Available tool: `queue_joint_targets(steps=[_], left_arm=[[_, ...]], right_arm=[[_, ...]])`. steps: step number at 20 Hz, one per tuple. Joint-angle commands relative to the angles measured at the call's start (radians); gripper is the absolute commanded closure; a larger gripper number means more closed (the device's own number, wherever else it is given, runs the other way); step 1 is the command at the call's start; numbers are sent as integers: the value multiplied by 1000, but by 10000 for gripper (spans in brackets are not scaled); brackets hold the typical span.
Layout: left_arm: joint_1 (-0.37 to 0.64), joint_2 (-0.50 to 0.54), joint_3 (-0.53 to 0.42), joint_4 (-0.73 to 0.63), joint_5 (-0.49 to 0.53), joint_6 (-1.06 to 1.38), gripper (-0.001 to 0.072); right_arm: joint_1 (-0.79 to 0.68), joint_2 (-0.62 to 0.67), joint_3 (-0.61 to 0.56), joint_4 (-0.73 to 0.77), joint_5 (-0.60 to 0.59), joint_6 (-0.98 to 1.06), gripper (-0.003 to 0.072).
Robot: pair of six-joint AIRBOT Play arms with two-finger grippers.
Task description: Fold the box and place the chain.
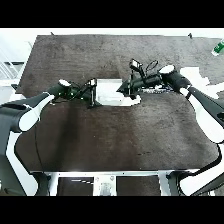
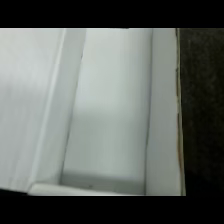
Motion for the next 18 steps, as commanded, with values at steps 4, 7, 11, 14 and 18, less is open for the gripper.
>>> queue_joint_targets(steps=[4,7,11,14,18], left_arm=[[1,-1,-1,12,-9,-3,531],[1,-1,-1,13,-9,-3,530],[1,-1,-1,13,-9,-3,530],[1,-1,-1,12,-8,-2,530],[1,-1,-1,12,-8,0,530]], right_arm=[[16,-43,0,26,-235,127,673],[16,-60,0,27,-322,173,674],[17,-121,4,17,-346,236,674],[20,-128,4,10,-330,235,674],[23,-125,19,0,-318,235,674]])
